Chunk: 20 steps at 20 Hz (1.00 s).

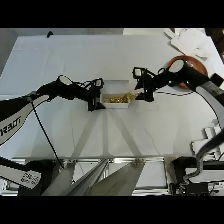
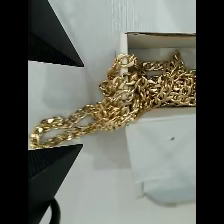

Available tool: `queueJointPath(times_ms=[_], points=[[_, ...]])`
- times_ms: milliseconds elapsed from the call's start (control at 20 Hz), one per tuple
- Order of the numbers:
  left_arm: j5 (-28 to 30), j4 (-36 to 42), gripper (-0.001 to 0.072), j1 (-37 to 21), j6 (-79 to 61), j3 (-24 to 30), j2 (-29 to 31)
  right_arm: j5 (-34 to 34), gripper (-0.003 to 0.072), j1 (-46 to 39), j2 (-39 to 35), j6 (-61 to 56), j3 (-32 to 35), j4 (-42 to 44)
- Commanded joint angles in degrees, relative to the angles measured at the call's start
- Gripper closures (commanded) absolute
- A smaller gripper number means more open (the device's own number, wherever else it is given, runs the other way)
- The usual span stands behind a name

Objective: Fold the box and place the chain.

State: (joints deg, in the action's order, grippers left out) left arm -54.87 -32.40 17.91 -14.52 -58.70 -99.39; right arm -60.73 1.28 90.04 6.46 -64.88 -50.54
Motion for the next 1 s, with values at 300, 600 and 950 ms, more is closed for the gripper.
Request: queueJointPath(times_ms=[300, 600, 950], points=[[0.0, 0.0, 0.0596, 0.0, 0.0, 0.0, 0.0, 5.1, 0.0163, 3.3, 6.1, 7.5, 0.5, 1.7], [0.0, 0.0, 0.0596, 0.0, 0.0, 0.0, 0.0, 5.1, 0.0486, 3.3, 6.1, 7.3, 0.5, 3.1], [0.0, 0.0, 0.0596, 0.0, 0.0, 0.0, 0.0, 5.1, 0.0673, 3.3, 5.3, 4.5, 0.5, 2.4]])
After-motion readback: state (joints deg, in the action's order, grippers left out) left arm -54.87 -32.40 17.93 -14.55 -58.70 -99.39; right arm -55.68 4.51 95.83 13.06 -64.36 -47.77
